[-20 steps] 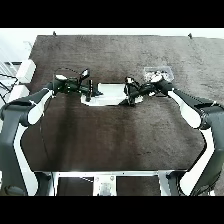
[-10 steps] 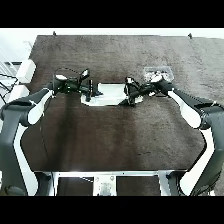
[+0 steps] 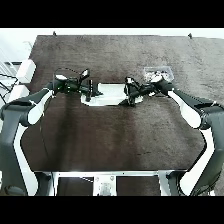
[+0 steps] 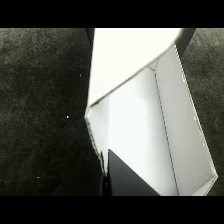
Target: Fold the box and place the chain.
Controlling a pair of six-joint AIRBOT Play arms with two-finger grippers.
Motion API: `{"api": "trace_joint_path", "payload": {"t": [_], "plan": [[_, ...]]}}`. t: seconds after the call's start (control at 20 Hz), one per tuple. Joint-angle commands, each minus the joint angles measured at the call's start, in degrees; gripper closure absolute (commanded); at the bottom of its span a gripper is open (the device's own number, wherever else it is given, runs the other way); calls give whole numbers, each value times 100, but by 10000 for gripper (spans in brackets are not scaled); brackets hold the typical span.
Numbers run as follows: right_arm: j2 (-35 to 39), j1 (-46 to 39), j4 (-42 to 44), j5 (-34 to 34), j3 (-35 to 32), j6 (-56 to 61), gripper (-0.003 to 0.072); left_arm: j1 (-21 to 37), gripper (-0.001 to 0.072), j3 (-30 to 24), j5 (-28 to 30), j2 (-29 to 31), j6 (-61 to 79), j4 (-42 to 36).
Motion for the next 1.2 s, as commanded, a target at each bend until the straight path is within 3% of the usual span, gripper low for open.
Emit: {"api": "trace_joint_path", "payload": {"t": [0.0,0.3,0.4,0.7,1.1,1.15], "plan": [[-2,0,-4,2,-2,2,120,-2,690,0,2,2,-2,2],[-2,0,-4,0,-2,2,120,-2,689,4,-22,4,20,-66],[-2,0,-4,0,-2,0,120,7,519,4,-59,22,66,-122],[-2,0,-4,2,-2,0,120,114,520,129,-382,46,11,-236],[-2,0,-4,2,-2,0,120,874,522,837,-1779,57,-503,-264],[-2,0,-4,2,-2,0,120,962,559,933,-1906,92,-632,-269]]}}
